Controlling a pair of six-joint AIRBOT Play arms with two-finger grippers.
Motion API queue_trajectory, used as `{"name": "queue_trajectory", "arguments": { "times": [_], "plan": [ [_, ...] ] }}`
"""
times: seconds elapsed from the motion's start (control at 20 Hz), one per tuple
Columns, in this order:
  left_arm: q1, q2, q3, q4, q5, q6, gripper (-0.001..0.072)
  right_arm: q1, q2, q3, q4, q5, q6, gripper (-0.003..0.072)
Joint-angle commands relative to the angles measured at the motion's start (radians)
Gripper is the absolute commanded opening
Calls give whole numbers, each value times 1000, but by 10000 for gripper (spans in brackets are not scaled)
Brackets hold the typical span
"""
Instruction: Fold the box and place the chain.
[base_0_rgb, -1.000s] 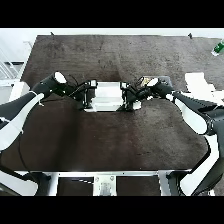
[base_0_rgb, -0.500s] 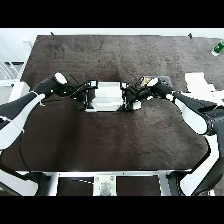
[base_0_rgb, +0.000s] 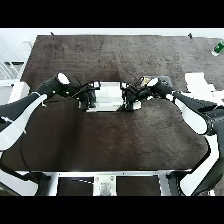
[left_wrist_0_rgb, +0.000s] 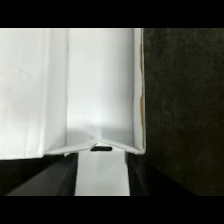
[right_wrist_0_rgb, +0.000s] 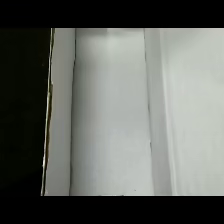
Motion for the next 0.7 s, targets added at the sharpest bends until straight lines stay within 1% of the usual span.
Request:
{"name": "queue_trajectory", "arguments": {
  "times": [0.0, 0.1, 0.2, 0.25, 0.3, 0.45, 0.6, 0.65],
  "plan": [
    [-2, 0, 0, 32, 11, 0, 347, 1, -1, 0, 0, 0, 0, 503],
    [-3, 0, 0, 23, 16, 8, 346, 1, -1, 0, 0, 0, 0, 503],
    [-3, -1, 0, -19, 21, 27, 345, 1, -1, 0, 0, 0, 0, 503],
    [-3, -6, 0, -52, 18, 31, 276, 1, -1, 0, 0, 0, 0, 503],
    [-3, -18, 0, -88, 18, 33, 106, 1, -1, 0, 0, 0, 0, 503],
    [-2, -42, 0, -100, 19, 34, 102, 1, -1, 0, 0, 0, 0, 503],
    [-3, -42, 0, -130, 16, 54, 105, 1, -1, 0, 0, 0, 0, 503],
    [-3, -43, 0, -136, 14, 62, 220, 1, -1, 0, 0, 0, 0, 503]
  ]
}}
